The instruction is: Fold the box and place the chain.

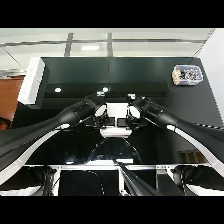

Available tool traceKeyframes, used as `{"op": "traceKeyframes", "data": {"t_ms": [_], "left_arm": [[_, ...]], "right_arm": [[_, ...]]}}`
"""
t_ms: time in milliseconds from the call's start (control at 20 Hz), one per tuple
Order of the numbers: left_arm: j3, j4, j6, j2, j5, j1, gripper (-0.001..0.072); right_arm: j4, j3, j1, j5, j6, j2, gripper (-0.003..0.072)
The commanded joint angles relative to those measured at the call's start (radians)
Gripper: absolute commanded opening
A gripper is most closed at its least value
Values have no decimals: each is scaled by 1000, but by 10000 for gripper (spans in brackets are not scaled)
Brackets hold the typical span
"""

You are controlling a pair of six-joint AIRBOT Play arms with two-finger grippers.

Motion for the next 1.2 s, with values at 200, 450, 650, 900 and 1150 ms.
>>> {"op": "traceKeyframes", "data": {"t_ms": [200, 450, 650, 900, 1150], "left_arm": [[0, 4, 4, 0, 2, 0, 26], [0, 4, 4, 0, 1, 0, 26], [0, 4, 4, 0, 1, 0, 26], [0, 4, 4, 0, 0, 0, 26], [0, 4, 4, 0, 3, 0, 25]], "right_arm": [[-5, 1, 0, -1, -1, -6, 18], [-66, 1, -3, 8, -5, 58, 276], [-84, 13, -45, 15, -50, 216, 277], [-270, 28, -201, 42, -95, 454, 275], [-444, 22, -542, 14, -155, 459, 275]]}}
